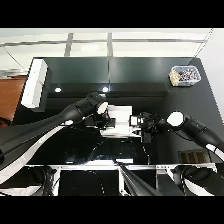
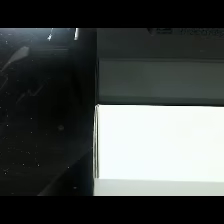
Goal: Fold the box and place the chain.
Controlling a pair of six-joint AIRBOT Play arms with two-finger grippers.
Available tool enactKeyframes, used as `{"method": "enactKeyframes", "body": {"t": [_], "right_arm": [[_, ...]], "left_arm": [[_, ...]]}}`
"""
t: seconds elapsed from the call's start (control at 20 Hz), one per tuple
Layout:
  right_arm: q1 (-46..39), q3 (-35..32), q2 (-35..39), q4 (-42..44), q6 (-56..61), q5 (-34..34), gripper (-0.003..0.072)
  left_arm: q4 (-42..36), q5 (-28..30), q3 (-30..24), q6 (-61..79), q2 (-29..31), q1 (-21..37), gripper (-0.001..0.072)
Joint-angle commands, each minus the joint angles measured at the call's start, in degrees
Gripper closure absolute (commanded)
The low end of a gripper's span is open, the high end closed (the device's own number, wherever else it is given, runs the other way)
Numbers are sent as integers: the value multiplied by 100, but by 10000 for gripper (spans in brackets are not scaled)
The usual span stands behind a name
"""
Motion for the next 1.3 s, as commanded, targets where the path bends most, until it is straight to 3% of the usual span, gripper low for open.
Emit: {"method": "enactKeyframes", "body": {"t": [0.0, 0.25, 0.45, 0.5, 0.55, 0.6, 0.65, 0.7, 0.75, 0.8, 0.85, 0.9, 0.95, 1.0, 1.05, 1.1, 1.25], "right_arm": [[85, -2, -37, 577, 42, -85, 446], [262, -2, -409, 1399, 37, -243, 445], [424, -2, -557, 1449, 42, -426, 446], [422, -2, -557, 1445, 46, -424, 467], [422, -2, -557, 1432, 46, -417, 630], [422, -2, -557, 1432, 46, -420, 621], [422, -2, -557, 1434, 48, -426, 526], [422, -2, -557, 1434, 63, -437, 348], [417, -2, -557, 1429, 83, -431, 353], [413, -2, -557, 1427, 109, -407, 539], [413, -2, -557, 1427, 188, -398, 667], [413, -2, -557, 1429, 289, -400, 662], [413, 0, -557, 1429, 459, -411, 479], [411, 0, -555, 1425, 566, -393, 444], [411, 4, -551, 1399, 828, -378, 630], [398, 11, -516, 1241, 1244, -372, 679], [190, 238, 28, -146, 3453, 227, 680]], "left_arm": [[0, 2, 0, -7, 0, 0, 681], [-9, 15, 2, -7, 0, 0, 681], [-15, 17, 0, -7, 0, 0, 681], [-20, 17, 0, -7, 0, 0, 681], [-22, 17, 0, -7, 0, 0, 681], [-20, 17, 0, -7, 0, 0, 681], [-20, 17, 0, -7, 0, 0, 681], [-22, 17, 0, -9, 0, 0, 681], [-20, 17, 0, -7, 0, 0, 681], [-22, 22, 0, -9, 0, 0, 681], [-22, 37, 0, -9, 0, 0, 681], [-22, 39, 0, -9, 0, 0, 681], [-20, 39, 0, -9, 0, 0, 681], [-22, 50, 0, -9, 0, 0, 681], [-22, 81, 0, -9, 0, 0, 681], [-20, 136, 0, -7, 0, 0, 681], [2, 129, 0, -4, 0, 11, 680]]}}
